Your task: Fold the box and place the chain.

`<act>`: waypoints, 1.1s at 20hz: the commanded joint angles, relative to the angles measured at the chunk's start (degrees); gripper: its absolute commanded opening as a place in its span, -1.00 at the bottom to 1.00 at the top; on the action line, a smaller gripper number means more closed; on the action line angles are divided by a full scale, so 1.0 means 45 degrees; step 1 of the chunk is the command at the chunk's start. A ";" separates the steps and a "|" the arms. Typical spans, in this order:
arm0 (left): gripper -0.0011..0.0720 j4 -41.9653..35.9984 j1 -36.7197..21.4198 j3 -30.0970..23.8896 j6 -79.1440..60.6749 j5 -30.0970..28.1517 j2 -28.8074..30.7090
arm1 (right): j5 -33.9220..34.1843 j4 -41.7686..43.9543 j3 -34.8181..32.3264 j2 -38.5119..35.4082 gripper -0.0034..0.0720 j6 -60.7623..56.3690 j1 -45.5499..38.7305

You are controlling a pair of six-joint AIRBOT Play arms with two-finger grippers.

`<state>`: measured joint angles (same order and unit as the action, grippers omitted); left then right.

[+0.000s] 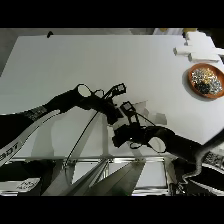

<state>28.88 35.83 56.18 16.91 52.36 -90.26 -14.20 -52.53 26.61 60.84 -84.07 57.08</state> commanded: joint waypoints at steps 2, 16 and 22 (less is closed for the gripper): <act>-0.96 -0.0189 -0.0029 0.0015 -0.0034 -0.0078 -0.0102 | 0.1836 0.0029 -0.0005 0.0393 -0.86 -0.0374 0.1875; -0.95 0.1103 0.0034 0.0015 -0.2093 0.0432 -0.0141 | -0.3769 -0.2535 0.1073 -0.4410 -0.86 -0.0457 -0.0787; -0.96 0.1734 0.0223 0.0015 -0.2108 -0.0826 -0.0141 | -0.6664 -0.4391 0.1073 -0.6416 -0.86 -0.0923 -0.4527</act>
<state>35.27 36.64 56.18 7.70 51.77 -90.85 -36.36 -68.93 31.35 35.44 -87.53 43.66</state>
